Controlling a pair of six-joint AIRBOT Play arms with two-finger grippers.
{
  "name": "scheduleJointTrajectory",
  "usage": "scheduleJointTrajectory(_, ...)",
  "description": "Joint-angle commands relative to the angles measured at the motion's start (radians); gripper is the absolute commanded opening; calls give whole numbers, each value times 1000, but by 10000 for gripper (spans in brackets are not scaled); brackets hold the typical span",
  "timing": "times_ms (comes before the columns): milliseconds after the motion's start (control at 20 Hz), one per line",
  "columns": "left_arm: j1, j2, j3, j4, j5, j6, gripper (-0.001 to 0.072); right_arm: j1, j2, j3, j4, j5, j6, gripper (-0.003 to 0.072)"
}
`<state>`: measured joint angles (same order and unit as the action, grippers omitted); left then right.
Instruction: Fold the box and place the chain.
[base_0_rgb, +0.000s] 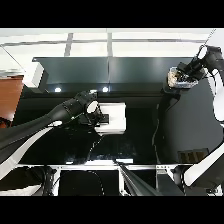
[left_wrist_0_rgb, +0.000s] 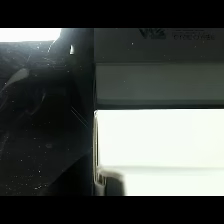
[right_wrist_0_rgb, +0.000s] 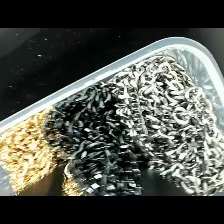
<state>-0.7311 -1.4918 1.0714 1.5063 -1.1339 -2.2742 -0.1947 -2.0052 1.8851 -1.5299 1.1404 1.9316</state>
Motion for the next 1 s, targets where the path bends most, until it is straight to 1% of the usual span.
scheduleJointTrajectory(0, 0, 0, 0, 0, 0, 0, 30, -1, -20, 16, 12, 49, -7, 250)
scheduleJointTrajectory(50, 0, 0, 0, 0, 0, 0, 30, 2, -21, 16, 12, 55, -7, 187)
scheduleJointTrajectory(250, 0, 0, 0, 0, 0, 0, 30, 11, -22, 16, 11, 61, -10, 185)
scheduleJointTrajectory(300, 0, 0, 0, 0, 0, 0, 31, 12, -21, 16, 11, 69, -27, 76)
scheduleJointTrajectory(350, 0, 0, 0, 0, -1, 0, 30, 14, -17, 16, 11, 82, -72, 17)
scheduleJointTrajectory(550, 0, 0, 0, 0, -1, 0, 30, 18, 43, 16, 10, 126, -202, 16)
scheduleJointTrajectory(650, 0, 0, 0, 0, -1, 0, 30, 18, 116, 16, 9, 121, -246, 16)
scheduleJointTrajectory(950, 1, 0, 0, 0, 0, 0, 30, 18, 347, 16, 7, 68, -288, 17)
